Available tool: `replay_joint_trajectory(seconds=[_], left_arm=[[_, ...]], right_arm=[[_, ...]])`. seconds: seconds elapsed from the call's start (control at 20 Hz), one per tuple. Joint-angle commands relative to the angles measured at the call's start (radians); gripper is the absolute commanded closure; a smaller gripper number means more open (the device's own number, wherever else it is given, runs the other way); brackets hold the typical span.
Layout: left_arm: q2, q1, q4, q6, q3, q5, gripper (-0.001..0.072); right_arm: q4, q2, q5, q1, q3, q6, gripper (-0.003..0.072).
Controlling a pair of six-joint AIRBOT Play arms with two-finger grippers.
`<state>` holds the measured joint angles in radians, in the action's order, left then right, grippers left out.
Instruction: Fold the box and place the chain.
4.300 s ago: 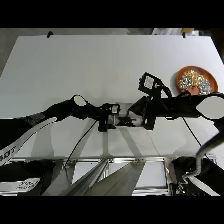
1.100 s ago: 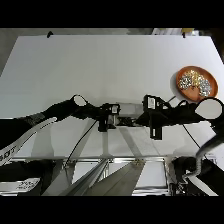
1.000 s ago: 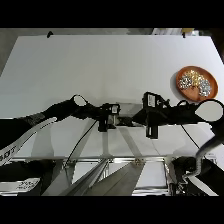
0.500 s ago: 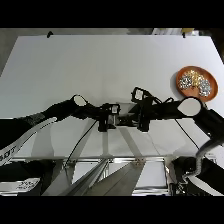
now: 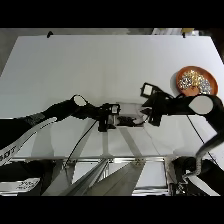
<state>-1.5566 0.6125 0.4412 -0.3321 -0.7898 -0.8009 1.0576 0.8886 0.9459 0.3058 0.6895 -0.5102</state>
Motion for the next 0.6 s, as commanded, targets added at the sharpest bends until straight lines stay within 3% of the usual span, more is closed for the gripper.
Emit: replay_joint_trajectory(seconds=[0.0,0.1,0.15,0.3,0.45,0.55], left_arm=[[0.001,0.0,0.0,0.0,0.0,0.0,0.0502],[0.001,0.0,0.0,0.0,0.0,0.0,0.0502],[0.001,0.0,0.0,0.0,0.0,0.0,0.0502],[0.001,0.0,0.0,0.0,0.0,0.0,0.0502],[0.001,0.0,0.0,0.0,0.0,0.0,0.0502],[0.001,0.0,0.0,0.0,0.0,0.0,0.0502]], right_arm=[[0.091,-0.025,0.083,-0.197,0.005,-0.251,0.0482],[0.097,-0.023,0.063,-0.299,0.002,-0.346,0.0662],[0.097,-0.016,0.024,-0.33,0.002,-0.382,0.0669],[0.119,0.056,-0.06,-0.352,0.002,-0.467,0.0668],[0.187,0.171,-0.096,-0.352,0.002,-0.508,0.0502],[0.247,0.24,-0.117,-0.352,0.002,-0.542,0.0496]])
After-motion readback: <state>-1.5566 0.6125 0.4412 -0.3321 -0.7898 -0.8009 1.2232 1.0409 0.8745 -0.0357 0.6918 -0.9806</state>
